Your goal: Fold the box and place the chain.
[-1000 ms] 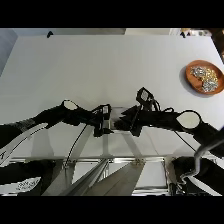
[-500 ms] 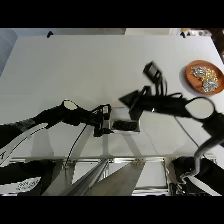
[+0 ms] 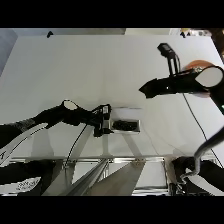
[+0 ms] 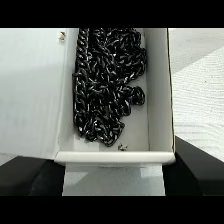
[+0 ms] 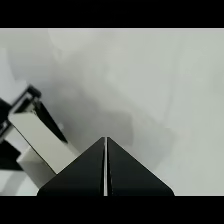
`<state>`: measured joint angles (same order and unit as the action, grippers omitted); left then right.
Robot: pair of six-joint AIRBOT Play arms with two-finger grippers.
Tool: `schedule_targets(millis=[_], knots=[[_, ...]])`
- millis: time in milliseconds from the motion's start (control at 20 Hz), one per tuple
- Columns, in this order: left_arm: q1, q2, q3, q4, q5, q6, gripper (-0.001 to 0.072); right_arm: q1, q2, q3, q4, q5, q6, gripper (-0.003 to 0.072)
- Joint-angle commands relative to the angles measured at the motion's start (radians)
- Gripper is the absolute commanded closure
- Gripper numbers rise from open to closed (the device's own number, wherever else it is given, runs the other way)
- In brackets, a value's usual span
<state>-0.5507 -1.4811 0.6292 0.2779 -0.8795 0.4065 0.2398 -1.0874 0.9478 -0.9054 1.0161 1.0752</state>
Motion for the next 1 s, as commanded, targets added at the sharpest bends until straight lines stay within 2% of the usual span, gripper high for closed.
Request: schedule_targets(millis=[0, 200, 450, 600, 700, 800, 850, 950], knots=[[0.0, 0.001, 0.0, 0.0, 0.0, 0.0, 0.064, 0.05, -0.066, 0.01, -0.053, 0.064, -0.012, 0.067], [0.0, 0.001, 0.0, 0.0, 0.0, 0.0, 0.064, 0.203, -0.079, 0.01, -0.198, 0.05, -0.072, 0.067], [0.0, 0.001, 0.0, 0.0, 0.0, 0.0, 0.064, 0.299, -0.079, 0.01, -0.194, 0.054, -0.216, 0.0669], [0.0, 0.001, 0.0, 0.0, 0.0, 0.0, 0.064, 0.35, -0.078, 0.01, -0.201, 0.134, -0.29, 0.0667], [0.0, 0.001, 0.0, 0.0, 0.0, 0.0, 0.064, 0.394, -0.077, 0.009, -0.223, 0.161, -0.315, 0.0568], [0.0, 0.001, 0.0, 0.0, 0.0, 0.0, 0.064, 0.429, -0.076, 0.009, -0.249, 0.149, -0.326, 0.0538], [0.0, 0.001, 0.0, 0.0, 0.0, 0.0, 0.064, 0.444, -0.076, 0.008, -0.259, 0.144, -0.325, 0.0498], [0.0, 0.001, 0.0, 0.0, 0.0, 0.0, 0.064, 0.468, -0.076, 0.008, -0.296, 0.143, -0.326, 0.0498]])
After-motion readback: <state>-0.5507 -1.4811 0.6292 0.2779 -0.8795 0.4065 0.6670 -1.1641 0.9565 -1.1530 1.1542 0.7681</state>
